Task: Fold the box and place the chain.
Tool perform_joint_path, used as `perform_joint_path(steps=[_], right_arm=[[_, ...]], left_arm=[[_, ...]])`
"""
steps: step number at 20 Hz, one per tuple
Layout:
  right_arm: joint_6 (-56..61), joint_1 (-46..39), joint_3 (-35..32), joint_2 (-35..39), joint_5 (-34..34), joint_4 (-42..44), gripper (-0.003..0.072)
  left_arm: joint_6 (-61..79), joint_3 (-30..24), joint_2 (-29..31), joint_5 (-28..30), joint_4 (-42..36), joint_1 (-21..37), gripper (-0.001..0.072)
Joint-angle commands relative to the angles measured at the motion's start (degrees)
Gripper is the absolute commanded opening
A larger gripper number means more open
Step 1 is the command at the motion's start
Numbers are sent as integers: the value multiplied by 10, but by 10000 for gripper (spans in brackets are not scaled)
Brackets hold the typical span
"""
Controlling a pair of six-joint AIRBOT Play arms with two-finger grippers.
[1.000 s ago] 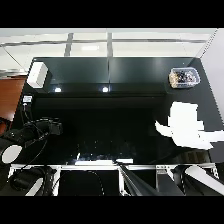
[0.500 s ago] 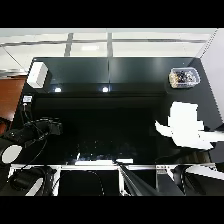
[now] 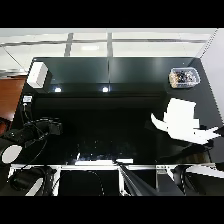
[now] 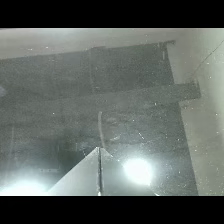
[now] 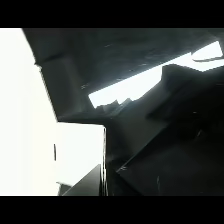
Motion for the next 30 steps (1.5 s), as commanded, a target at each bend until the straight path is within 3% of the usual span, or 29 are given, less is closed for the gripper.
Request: perform_joint_path(steps=[1, 7, 16, 21, 27, 30], right_arm=[[-15, 31, 0, 23, 21, 21, 13], [-5, 166, -38, 136, -40, 195, 13], [130, 431, -100, 324, -183, 202, 13], [220, 587, -243, 400, -326, 206, 13], [278, 794, -395, 402, -570, 255, 13], [282, 833, -429, 402, -605, 256, 13]], left_arm=[[0, 0, 0, 0, 0, 0, 24], [0, 0, 0, 0, 0, 0, 24], [0, 0, 0, 0, 0, 0, 23], [0, 0, 0, 1, 0, 0, 24], [0, 0, 0, 1, 0, 0, 24], [0, 0, 0, 1, 0, 0, 23]])
